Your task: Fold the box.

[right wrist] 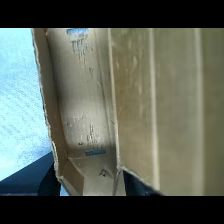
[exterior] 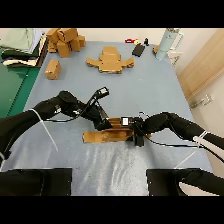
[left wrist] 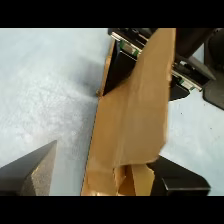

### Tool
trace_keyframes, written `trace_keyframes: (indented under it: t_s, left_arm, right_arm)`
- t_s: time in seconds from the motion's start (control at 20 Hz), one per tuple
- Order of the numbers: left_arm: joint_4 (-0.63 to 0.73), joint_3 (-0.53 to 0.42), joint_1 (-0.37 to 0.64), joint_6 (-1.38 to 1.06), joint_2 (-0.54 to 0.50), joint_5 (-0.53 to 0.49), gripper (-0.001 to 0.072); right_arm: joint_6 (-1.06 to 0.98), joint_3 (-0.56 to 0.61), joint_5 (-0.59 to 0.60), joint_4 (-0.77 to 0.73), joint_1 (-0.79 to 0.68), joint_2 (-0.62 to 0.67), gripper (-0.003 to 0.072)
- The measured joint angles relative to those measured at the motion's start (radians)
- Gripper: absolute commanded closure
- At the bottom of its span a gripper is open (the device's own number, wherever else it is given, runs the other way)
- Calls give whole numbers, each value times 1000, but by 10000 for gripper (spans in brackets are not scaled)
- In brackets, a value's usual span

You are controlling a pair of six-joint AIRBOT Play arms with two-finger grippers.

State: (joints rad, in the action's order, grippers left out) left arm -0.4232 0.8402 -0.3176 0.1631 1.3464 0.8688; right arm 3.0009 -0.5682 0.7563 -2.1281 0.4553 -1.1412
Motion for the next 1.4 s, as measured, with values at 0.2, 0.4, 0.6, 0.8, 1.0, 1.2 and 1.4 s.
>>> trace_keyframes:
  t_s: [0.2, 0.4, 0.6, 0.8, 1.0, 1.2, 1.4]
  left_arm:
    - [-164, 0, 23, 225, -89, 75, 204]
    - [-264, -2, 21, 507, -138, 261, 697]
    - [-204, -14, -77, 812, -151, 363, 697]
    - [-60, -18, -189, 956, -154, 244, 697]
    - [-7, -17, -152, 1033, -149, 64, 698]
    - [-10, 2, -89, 1062, -106, -20, 698]
    - [-46, 36, -70, 1081, -21, -54, 698]
  right_arm:
    - [0, 0, 0, 0, 0, 0, 244]
    - [0, 0, 0, 0, 0, 0, 244]
    - [0, 0, 1, 1, 0, 0, 244]
    - [0, 0, 1, 1, 0, 0, 244]
    - [0, 0, 2, 1, 0, 0, 244]
    - [0, 0, 3, 1, 0, 0, 244]
    - [0, 0, 3, 1, 0, 0, 244]
